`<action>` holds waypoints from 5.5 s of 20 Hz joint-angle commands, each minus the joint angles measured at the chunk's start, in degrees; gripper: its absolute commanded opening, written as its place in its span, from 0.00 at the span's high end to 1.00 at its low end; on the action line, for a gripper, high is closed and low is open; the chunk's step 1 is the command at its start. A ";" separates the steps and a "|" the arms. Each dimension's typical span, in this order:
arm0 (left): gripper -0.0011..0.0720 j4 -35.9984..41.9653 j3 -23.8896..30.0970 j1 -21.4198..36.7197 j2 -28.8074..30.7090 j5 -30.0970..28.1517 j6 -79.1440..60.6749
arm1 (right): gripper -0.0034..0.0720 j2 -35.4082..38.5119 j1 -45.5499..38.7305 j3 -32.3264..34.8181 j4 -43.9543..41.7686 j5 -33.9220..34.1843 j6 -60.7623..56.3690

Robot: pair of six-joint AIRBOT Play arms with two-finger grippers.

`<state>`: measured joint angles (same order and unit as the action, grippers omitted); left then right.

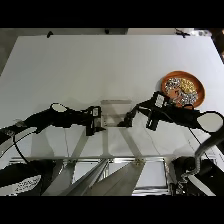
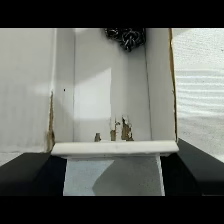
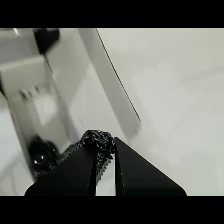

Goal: Fold the box and place the chain.

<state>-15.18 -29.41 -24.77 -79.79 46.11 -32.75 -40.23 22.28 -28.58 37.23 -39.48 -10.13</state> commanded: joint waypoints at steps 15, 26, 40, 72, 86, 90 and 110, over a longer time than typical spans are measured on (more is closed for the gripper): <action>0.78 -0.04 -0.04 0.04 0.00 -0.02 -0.02 | 0.94 -20.85 15.21 -0.11 -18.84 10.86 -12.52; 0.78 -0.02 -0.04 0.04 0.00 -0.02 -0.02 | 0.47 -20.20 9.90 -0.28 -17.33 6.51 -24.15; 0.78 -0.04 -0.04 0.04 0.00 -0.02 -0.02 | 0.95 -38.07 -2.05 -34.64 4.94 -14.45 -33.03; 0.78 -0.02 -0.04 0.04 0.00 -0.02 -0.02 | 0.34 -40.85 15.87 -35.28 27.02 -24.48 -25.35; 0.78 -0.02 -0.04 0.04 0.00 -0.02 -0.02 | 0.35 -40.79 16.35 -34.38 25.40 -29.05 -25.92; 0.78 -0.02 -0.04 0.04 0.00 -0.02 -0.02 | 0.39 -40.79 16.35 -34.38 25.31 -26.18 -29.05; 0.78 -0.02 -0.04 0.04 0.00 -0.02 -0.02 | 0.58 -38.73 16.33 -34.38 30.99 -22.18 -32.13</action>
<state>-15.14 -29.41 -24.75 -79.79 46.02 -32.73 -79.35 38.65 -62.98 66.61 -62.74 -42.04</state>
